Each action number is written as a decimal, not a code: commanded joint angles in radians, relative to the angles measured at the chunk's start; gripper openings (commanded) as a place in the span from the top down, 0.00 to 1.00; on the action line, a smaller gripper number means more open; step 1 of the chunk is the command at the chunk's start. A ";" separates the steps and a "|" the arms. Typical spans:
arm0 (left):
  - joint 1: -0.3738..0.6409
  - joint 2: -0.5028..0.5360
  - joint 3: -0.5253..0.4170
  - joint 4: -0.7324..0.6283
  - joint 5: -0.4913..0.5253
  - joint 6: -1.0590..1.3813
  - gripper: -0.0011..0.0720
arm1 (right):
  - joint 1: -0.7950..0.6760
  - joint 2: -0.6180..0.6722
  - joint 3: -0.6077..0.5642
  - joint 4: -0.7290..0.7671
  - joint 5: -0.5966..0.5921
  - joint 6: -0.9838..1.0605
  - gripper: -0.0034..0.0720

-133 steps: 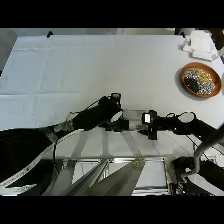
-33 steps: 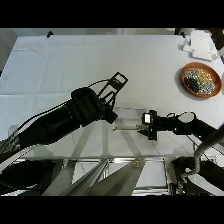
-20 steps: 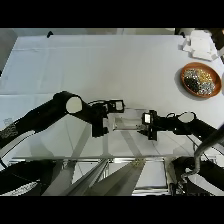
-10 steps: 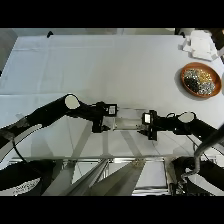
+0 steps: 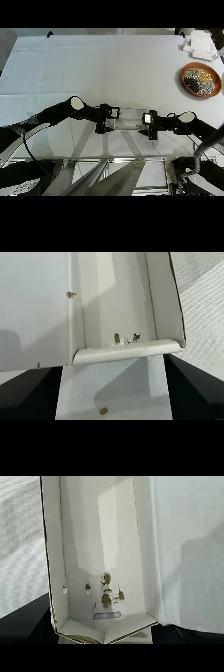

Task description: Fold the box and place the chain.

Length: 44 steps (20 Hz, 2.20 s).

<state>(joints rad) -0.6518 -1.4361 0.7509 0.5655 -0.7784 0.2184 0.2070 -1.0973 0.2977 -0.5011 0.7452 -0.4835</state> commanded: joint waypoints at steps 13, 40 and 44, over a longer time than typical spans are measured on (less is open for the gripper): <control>-0.038 -0.029 -0.001 -0.057 -0.010 -0.006 0.02 | 0.001 0.000 0.000 0.001 -0.001 0.004 0.41; -0.055 -0.084 -0.001 -0.060 -0.011 -0.021 0.52 | 0.001 0.000 0.000 0.002 -0.001 0.004 0.41; -0.055 -0.084 -0.001 -0.060 -0.011 -0.021 0.52 | 0.001 0.000 0.000 0.002 -0.046 0.004 0.41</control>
<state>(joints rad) -0.7055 -1.5204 0.7509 0.5049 -0.7815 0.1974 0.2073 -1.0977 0.2970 -0.4999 0.7353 -0.4793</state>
